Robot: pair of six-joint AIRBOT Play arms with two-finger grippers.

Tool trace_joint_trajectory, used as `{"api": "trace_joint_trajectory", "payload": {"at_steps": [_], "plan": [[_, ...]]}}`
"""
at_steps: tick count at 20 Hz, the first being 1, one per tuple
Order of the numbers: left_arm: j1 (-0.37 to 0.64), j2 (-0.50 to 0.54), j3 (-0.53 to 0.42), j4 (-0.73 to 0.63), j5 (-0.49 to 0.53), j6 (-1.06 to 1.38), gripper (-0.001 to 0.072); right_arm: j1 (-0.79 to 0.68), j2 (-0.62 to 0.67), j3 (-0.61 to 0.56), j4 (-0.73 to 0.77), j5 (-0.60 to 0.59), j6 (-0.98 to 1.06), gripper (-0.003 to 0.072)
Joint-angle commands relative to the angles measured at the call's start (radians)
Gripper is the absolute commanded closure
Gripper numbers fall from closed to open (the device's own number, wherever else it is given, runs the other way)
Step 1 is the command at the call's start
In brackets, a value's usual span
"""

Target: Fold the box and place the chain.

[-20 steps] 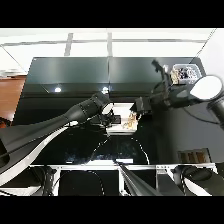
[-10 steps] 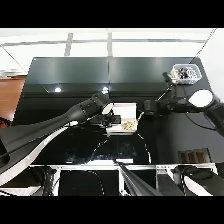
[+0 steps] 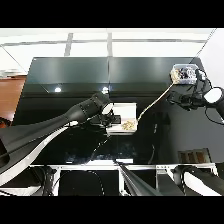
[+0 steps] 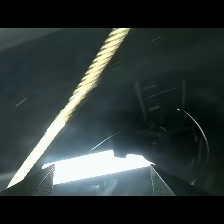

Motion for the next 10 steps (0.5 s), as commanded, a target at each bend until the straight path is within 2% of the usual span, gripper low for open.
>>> {"api": "trace_joint_trajectory", "payload": {"at_steps": [1,10], "plan": [[0.001,0.000,0.001,0.000,0.000,0.000,0.0682,-0.051,-0.115,0.047,-0.036,-0.063,0.022,0.0014],[0.001,0.000,0.001,0.000,0.001,0.000,0.0682,-0.056,-0.442,0.359,0.087,-0.077,0.054,0.0023]]}}
